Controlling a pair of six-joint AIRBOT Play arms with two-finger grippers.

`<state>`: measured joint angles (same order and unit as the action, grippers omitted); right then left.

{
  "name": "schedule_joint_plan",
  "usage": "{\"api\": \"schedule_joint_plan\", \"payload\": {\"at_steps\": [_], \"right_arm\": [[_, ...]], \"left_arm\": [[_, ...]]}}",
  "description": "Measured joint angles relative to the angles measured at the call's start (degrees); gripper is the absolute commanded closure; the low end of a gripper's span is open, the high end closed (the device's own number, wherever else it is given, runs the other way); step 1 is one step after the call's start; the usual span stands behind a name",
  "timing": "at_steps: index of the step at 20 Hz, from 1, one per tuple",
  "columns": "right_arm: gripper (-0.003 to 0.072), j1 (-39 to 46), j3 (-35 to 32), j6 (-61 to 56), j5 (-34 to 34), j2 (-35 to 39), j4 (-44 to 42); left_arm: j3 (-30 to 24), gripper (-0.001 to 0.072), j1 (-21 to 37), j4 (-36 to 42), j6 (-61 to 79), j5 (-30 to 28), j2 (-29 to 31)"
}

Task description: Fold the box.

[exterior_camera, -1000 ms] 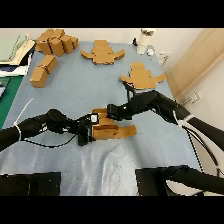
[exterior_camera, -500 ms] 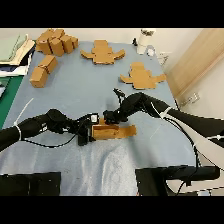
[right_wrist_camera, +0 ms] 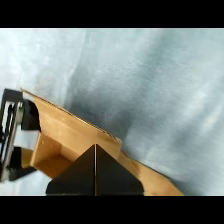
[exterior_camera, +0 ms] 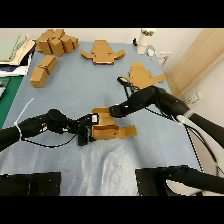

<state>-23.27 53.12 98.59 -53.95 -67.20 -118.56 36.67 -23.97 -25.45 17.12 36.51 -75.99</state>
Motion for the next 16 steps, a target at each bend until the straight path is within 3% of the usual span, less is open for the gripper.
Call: {"api": "schedule_joint_plan", "payload": {"at_steps": [2,3,4,5,6,9,16], "right_arm": [[0.0683,0.24,-1.33,2.49,-2.58,5.05,3.48],[0.0645,0.11,-2.56,5.35,-5.49,7.48,4.28],[0.0380,0.02,-3.96,8.55,-8.13,9.51,4.92],[0.0198,-0.24,-5.73,12.09,-9.92,11.30,5.64],[0.0167,-0.61,-7.63,15.41,-11.61,12.57,6.58],[0.0167,-1.79,-12.79,26.99,-10.82,14.19,8.85],[0.0166,-3.13,-16.52,48.57,2.71,10.56,9.97]], "left_arm": [[0.00,0.0247,0.00,0.02,0.00,-0.02,0.00],[0.00,0.0247,0.00,0.00,0.00,-0.02,0.00],[0.00,0.0247,0.00,0.02,-0.02,-0.02,0.00],[0.00,0.0247,0.00,0.00,-0.02,-0.02,0.00],[0.00,0.0247,0.00,0.00,0.00,-0.02,0.00],[0.00,0.0247,0.00,0.00,-0.02,-0.02,0.00],[0.00,0.0247,0.00,0.02,-0.04,-0.02,0.00]]}}
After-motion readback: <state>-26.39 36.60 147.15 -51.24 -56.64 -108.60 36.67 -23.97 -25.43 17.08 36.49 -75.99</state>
